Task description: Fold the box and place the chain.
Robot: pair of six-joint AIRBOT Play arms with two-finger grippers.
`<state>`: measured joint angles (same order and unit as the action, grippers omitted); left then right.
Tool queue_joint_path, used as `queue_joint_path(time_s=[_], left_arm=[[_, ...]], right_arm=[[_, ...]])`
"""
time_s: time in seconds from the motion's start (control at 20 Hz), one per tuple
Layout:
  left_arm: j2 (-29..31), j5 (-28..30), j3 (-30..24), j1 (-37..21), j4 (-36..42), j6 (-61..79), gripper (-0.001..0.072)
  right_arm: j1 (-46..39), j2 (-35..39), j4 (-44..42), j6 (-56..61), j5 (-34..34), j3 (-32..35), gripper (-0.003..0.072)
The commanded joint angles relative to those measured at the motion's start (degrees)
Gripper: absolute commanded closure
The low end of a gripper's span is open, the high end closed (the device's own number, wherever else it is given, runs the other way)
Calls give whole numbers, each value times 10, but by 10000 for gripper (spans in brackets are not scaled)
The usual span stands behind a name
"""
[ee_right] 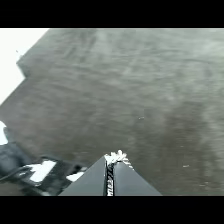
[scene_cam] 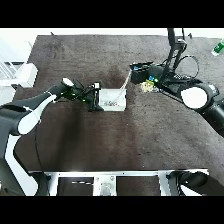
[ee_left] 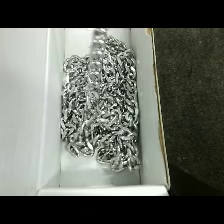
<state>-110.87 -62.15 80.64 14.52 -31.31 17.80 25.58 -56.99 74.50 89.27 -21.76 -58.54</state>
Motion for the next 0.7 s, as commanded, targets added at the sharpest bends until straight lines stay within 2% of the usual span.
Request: queue_joint_path(time_s=[0.0, 0.3, 0.65], left_arm=[[0, 0, 0, 0, 0, 0, 183], [0, 0, 0, 0, 0, 0, 182], [0, 0, 0, 0, 0, 0, 183]], right_arm=[[-32, 0, 26, 0, -4, -1, 679], [-29, 0, 29, 0, -3, -1, 679], [36, 0, 24, 7, -1, -1, 678]])
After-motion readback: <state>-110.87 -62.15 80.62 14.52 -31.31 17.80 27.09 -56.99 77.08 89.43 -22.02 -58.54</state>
